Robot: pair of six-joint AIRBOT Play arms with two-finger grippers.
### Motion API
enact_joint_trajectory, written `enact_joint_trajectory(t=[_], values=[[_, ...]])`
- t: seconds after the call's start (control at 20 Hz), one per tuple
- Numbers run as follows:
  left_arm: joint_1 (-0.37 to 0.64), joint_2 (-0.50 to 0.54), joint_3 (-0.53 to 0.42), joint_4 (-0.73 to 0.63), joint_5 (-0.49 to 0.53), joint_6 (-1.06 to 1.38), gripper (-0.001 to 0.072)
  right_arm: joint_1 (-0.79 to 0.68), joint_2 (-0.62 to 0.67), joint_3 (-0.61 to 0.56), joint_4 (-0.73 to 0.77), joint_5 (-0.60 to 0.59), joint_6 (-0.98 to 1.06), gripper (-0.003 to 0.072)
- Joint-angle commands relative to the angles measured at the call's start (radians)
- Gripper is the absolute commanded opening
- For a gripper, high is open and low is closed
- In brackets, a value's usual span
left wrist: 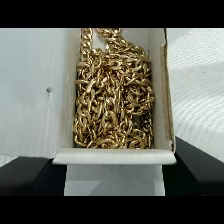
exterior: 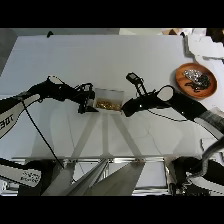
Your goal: Fold the box and place the chain.
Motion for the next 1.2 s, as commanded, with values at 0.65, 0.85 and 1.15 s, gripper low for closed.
enact_joint_trajectory(t=[0.65, 0.85, 1.15], values=[[0.0, 0.0, 0.0, 0.0, 0.0, 0.0, 0.0339, 0.062, 0.045, 0.271, -0.027, 0.06, 0.0, 0.0154], [0.0, 0.0, 0.0, 0.0, 0.0, 0.0, 0.0339, 0.021, -0.128, 0.591, -0.066, 0.155, 0.118, 0.0343], [0.0, 0.0, 0.0, 0.0, 0.0, 0.0, 0.0339, 0.021, -0.457, 0.844, -0.245, 0.387, 0.314, 0.0409]])
